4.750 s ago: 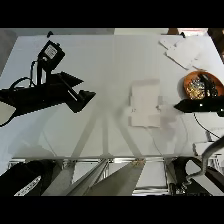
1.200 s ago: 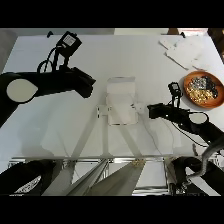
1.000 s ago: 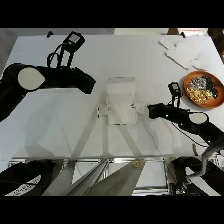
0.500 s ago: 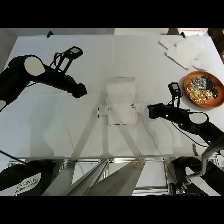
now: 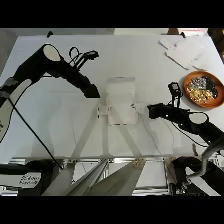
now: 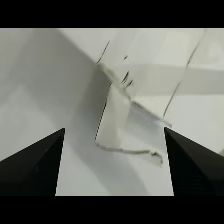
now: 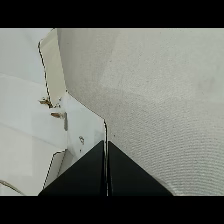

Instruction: Fold the box and place the chain.

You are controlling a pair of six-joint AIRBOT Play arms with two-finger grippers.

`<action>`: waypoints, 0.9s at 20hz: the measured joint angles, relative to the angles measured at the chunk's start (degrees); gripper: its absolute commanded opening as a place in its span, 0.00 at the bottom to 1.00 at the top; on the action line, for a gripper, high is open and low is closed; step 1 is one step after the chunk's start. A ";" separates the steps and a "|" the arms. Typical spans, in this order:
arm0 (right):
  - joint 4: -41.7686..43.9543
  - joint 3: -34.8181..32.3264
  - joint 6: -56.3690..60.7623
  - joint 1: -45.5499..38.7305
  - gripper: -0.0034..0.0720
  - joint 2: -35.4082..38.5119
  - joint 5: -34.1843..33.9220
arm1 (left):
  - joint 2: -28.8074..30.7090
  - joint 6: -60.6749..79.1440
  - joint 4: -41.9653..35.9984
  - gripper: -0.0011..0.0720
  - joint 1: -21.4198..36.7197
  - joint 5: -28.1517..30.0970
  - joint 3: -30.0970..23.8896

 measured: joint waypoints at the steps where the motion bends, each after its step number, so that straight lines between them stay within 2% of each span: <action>1: 0.00 0.00 0.00 0.00 0.06 0.00 0.02 | -1.31 1.25 -1.92 0.97 0.13 0.07 0.31; 7: 0.00 0.00 -0.02 0.00 0.06 0.00 0.00 | -6.84 5.27 -9.77 0.97 0.63 3.52 1.11; 13: 0.00 0.00 -0.02 0.00 0.06 0.00 0.02 | -8.11 14.69 -14.29 0.97 -0.35 7.78 1.16; 18: 0.00 0.00 -0.02 0.00 0.06 0.00 0.02 | -8.92 19.58 -14.97 0.97 -2.25 9.62 1.16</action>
